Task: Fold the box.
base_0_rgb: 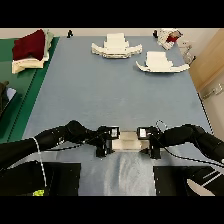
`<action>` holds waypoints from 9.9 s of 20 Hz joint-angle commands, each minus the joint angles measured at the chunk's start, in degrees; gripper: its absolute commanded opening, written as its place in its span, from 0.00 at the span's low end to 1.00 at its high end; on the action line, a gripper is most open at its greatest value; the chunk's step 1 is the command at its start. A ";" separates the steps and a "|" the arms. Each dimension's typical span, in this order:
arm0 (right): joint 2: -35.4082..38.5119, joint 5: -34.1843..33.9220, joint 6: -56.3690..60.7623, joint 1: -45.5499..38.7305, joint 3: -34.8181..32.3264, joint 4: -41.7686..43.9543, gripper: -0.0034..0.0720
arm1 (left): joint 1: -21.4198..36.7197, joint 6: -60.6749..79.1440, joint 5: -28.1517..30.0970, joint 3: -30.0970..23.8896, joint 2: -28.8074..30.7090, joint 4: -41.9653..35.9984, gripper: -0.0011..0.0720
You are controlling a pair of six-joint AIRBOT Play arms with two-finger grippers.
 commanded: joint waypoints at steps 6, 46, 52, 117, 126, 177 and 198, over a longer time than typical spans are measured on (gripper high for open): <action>2.01 -3.02 11.69 -0.02 1.81 -7.39 1.00 | -0.04 0.02 -0.02 0.04 -0.02 0.02 0.62; -14.38 12.70 79.32 4.48 12.61 11.30 0.58 | -0.04 0.02 -0.04 0.04 -0.02 0.02 0.62; -2.27 1.01 73.33 4.37 17.90 -1.92 0.58 | -0.04 0.02 -0.04 0.04 -0.02 0.02 0.62; -4.13 -28.61 82.60 -34.14 15.76 -22.71 0.05 | -0.04 0.02 -0.02 0.04 -0.02 0.02 0.62; -11.06 -28.26 79.28 -38.77 8.11 -5.20 0.05 | -0.04 0.02 -0.04 0.04 -0.02 0.02 0.62; -20.31 -21.20 130.86 26.18 26.40 -36.63 0.07 | -0.04 0.02 -0.02 0.04 -0.02 0.02 0.62; -8.61 -34.29 121.11 12.63 33.35 -44.96 0.19 | -0.04 0.02 -0.02 0.04 -0.02 0.02 0.62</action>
